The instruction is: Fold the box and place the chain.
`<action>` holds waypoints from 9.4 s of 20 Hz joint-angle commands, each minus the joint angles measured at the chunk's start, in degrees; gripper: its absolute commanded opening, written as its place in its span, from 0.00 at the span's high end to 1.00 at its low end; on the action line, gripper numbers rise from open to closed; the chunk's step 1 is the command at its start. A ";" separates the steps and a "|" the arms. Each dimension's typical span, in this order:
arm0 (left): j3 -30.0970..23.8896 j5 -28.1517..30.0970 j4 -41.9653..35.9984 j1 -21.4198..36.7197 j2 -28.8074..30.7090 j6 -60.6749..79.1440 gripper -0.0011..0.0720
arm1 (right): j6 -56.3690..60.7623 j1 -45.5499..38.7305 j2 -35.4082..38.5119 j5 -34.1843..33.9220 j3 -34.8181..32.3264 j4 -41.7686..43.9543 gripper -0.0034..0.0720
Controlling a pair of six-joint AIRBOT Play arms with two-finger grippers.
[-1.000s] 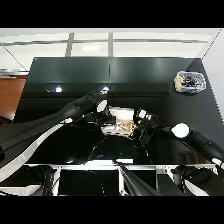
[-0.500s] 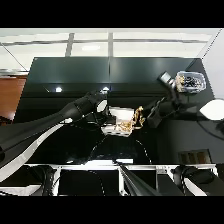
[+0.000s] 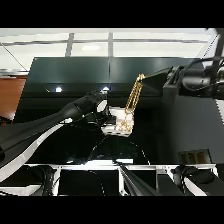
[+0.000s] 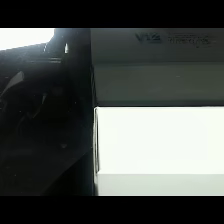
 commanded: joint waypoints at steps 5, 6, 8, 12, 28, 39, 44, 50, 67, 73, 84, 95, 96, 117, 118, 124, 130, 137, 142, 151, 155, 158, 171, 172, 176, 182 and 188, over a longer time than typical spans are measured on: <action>0.00 -0.02 0.02 0.00 -0.02 0.00 0.95 | 1.49 -0.04 0.02 -2.67 6.12 8.22 0.93; 0.00 0.00 0.02 -0.02 -0.02 0.00 0.95 | 1.51 -0.04 0.02 -2.71 6.19 8.22 0.93; 0.00 0.00 0.02 0.00 -0.02 0.00 0.95 | 2.10 -0.02 -0.26 -1.11 6.05 6.14 0.93; 0.00 0.00 0.02 0.00 -0.02 0.00 0.95 | 8.72 -0.02 -1.46 6.75 3.98 -2.23 0.93; 0.00 0.00 0.02 -0.02 -0.02 0.00 0.95 | 9.90 6.43 -7.15 1.68 -13.97 -5.49 0.93; 0.00 0.26 0.00 -0.02 -0.02 0.00 0.95 | 11.58 -9.22 -3.04 6.49 -17.64 -16.63 0.45; 0.00 0.48 0.00 0.02 -0.13 0.00 0.95 | 11.54 -16.41 -1.64 7.04 -17.97 -21.88 0.45; 1.11 -0.63 -2.34 0.33 -0.11 -4.13 0.69 | 11.08 -16.39 -1.64 4.74 -20.96 -21.84 0.45; -21.05 7.06 -9.49 27.30 27.78 40.61 0.41 | 18.71 -16.39 -1.64 7.58 -23.23 -21.03 0.45; -30.29 7.39 -49.90 44.04 22.03 92.08 0.09 | 20.39 -16.39 -1.64 7.19 -23.23 -20.94 0.45; -24.65 2.10 -51.78 32.35 9.18 146.66 0.02 | 20.41 -16.39 -1.64 4.15 -23.23 -20.94 0.45; -19.63 4.24 -50.93 26.80 4.26 146.38 0.02 | 20.39 -16.39 -1.64 3.45 -23.23 -20.96 0.45; -19.63 4.50 -50.99 26.49 4.28 146.35 0.02 | 20.41 -16.39 -1.64 3.48 -23.23 -20.94 0.45; -19.67 9.49 -50.99 21.86 4.42 136.82 0.48 | 20.22 -1.27 -10.91 -22.25 -21.22 -16.22 0.02; -19.67 9.49 -50.99 21.86 4.42 136.85 0.48 | 18.64 0.28 -13.60 -22.25 -19.69 -16.24 0.00; -19.67 9.51 -50.99 21.79 4.42 136.87 0.48 | -9.09 6.54 -21.09 -15.98 -15.96 -16.55 0.01; -19.67 9.49 -50.95 21.77 4.42 136.98 0.48 | -31.08 6.40 -16.37 1.92 -15.23 -19.37 0.01; -19.67 9.38 -50.99 21.77 4.39 136.96 0.48 | -40.63 8.13 -16.61 -4.31 -20.74 -13.31 0.01; -19.67 9.33 -50.99 21.77 4.39 136.93 0.48 | -42.49 8.57 -16.79 -6.01 -20.74 -13.46 0.31; -19.67 9.33 -50.97 21.77 4.39 136.96 0.48 | -42.40 8.57 -16.81 -5.92 -20.85 -13.51 0.65; -19.67 9.33 -50.97 21.77 4.39 136.96 0.48 | -42.40 8.57 -16.83 -6.03 -21.97 -13.57 0.65; -19.67 9.29 -50.99 21.77 4.39 136.93 0.48 | -42.10 8.57 -16.83 -6.71 -22.95 -13.44 0.65; -19.67 9.03 -50.97 21.77 4.39 136.93 0.48 | -41.57 8.55 -16.74 -10.47 -22.21 -11.13 0.65; -19.67 9.03 -50.97 21.77 4.39 136.93 0.48 | -41.53 8.55 -16.76 -10.45 -22.21 -11.13 0.65; -19.67 9.03 -50.97 21.77 4.39 136.93 0.48 | -41.13 8.55 -16.79 -10.69 -23.02 -11.32 0.65; -19.67 9.03 -50.97 21.77 4.39 136.91 0.48 | -41.11 8.57 -16.79 -10.67 -23.23 -11.30 0.65; -19.67 9.03 -50.97 21.77 4.39 136.91 0.48 | -40.44 8.61 -16.79 -9.27 -23.23 -11.30 0.65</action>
